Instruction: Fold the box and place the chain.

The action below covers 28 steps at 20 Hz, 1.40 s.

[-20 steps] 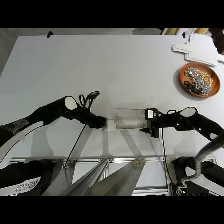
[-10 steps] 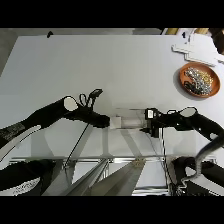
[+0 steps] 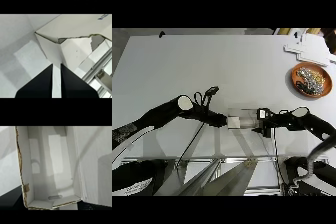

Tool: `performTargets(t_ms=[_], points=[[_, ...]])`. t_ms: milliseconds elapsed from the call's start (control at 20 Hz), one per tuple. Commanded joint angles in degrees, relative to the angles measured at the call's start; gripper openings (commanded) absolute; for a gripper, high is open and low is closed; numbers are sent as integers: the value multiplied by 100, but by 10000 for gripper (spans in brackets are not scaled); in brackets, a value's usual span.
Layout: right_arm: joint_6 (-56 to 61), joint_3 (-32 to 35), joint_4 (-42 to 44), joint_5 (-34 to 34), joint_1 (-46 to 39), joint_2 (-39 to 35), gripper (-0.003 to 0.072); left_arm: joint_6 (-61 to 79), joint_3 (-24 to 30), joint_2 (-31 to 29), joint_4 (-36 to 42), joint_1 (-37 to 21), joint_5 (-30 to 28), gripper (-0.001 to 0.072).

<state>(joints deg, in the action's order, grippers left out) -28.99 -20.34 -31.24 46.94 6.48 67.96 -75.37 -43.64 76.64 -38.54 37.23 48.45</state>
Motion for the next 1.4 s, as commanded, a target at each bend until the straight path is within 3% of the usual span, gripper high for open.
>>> performTargets(t_ms=[0,50,200,250,650,700,750,850,950,1350], points=[[0,0,0,2,0,-4,397,-76,-55,-4,-107,-2,-2,130],[0,0,0,2,0,-4,397,-87,-55,-4,-116,-13,4,179],[0,0,0,0,0,-4,397,-120,-55,-7,-94,-11,0,183],[0,0,0,2,0,-4,397,-120,-55,-7,-94,0,-2,217],[0,0,2,2,0,-7,397,-487,-363,-7,-131,0,109,224],[0,0,0,2,0,-4,397,-595,-365,-4,-140,2,109,236],[0,0,0,2,0,-4,397,-623,-372,-4,-216,33,107,297],[0,0,0,0,0,-4,397,-927,-400,0,-481,120,103,301],[0,0,0,2,0,-4,397,-1419,-529,44,-879,238,105,352],[0,0,0,2,0,-4,397,-3604,-1305,487,-2385,938,149,352]])
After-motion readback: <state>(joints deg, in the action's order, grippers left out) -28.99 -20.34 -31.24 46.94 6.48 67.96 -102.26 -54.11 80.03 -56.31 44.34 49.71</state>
